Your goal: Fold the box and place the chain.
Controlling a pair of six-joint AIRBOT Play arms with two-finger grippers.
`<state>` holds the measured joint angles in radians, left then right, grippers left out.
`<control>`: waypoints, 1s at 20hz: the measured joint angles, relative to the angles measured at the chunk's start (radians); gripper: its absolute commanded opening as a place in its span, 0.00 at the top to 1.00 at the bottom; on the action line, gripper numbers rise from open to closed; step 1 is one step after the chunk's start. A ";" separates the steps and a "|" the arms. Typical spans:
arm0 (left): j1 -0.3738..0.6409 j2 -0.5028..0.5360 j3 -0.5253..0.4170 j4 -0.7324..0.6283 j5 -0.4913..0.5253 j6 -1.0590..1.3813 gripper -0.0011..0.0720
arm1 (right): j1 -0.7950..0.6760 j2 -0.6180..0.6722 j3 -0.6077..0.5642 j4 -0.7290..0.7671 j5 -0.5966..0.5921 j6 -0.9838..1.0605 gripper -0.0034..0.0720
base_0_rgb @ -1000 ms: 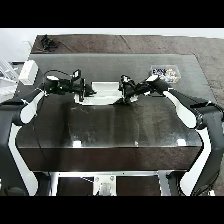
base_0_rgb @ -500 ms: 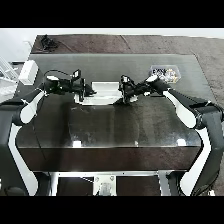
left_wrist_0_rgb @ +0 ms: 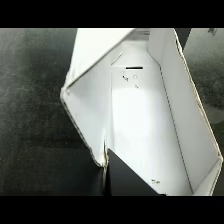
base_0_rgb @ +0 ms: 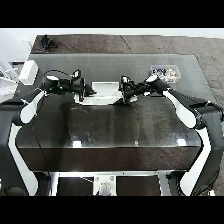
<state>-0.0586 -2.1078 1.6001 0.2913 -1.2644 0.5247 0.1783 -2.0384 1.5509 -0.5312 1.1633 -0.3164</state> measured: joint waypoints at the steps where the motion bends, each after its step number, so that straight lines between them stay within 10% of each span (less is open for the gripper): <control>1: 0.000 0.000 0.000 0.000 0.000 0.000 0.96 | 0.000 0.000 0.000 -0.002 0.000 0.000 0.33; 20: 0.000 0.000 0.000 0.000 0.000 0.000 0.96 | 0.000 0.000 -0.001 -0.010 0.005 -0.003 0.28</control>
